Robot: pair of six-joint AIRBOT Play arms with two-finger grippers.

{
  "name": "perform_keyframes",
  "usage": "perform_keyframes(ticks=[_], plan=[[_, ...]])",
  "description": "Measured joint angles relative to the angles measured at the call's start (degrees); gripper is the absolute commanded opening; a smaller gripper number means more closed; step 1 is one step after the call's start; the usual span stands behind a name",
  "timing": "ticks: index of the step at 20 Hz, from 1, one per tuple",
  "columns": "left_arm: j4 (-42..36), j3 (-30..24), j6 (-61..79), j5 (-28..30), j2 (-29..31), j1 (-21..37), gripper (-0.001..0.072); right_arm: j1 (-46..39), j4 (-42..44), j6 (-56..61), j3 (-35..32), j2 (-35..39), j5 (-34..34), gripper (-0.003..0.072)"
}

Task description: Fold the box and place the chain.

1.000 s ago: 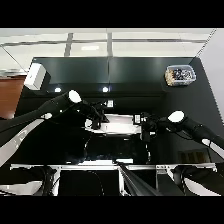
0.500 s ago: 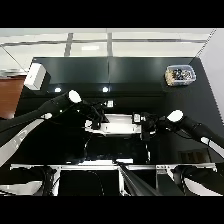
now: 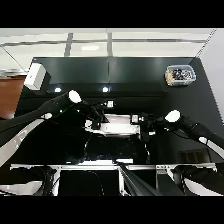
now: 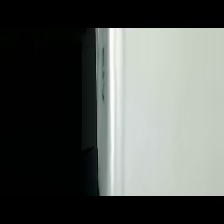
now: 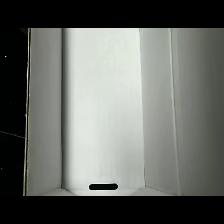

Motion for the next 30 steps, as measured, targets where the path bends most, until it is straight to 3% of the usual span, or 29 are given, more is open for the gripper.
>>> perform_keyframes(ticks=[28,29,30], plan=[[0.0,0.0,0.0,0.07,0.0,0.0,0.0026,-1.44,-0.26,0.59,0.17,-0.09,0.85,0.0698],[0.0,0.0,0.0,0.07,0.0,0.0,0.0026,-1.44,-0.26,0.59,0.17,-0.09,0.85,0.0694],[0.0,0.0,-0.02,0.07,0.0,0.0,0.0026,-1.44,-0.24,0.59,0.17,-0.11,0.85,0.0585]])
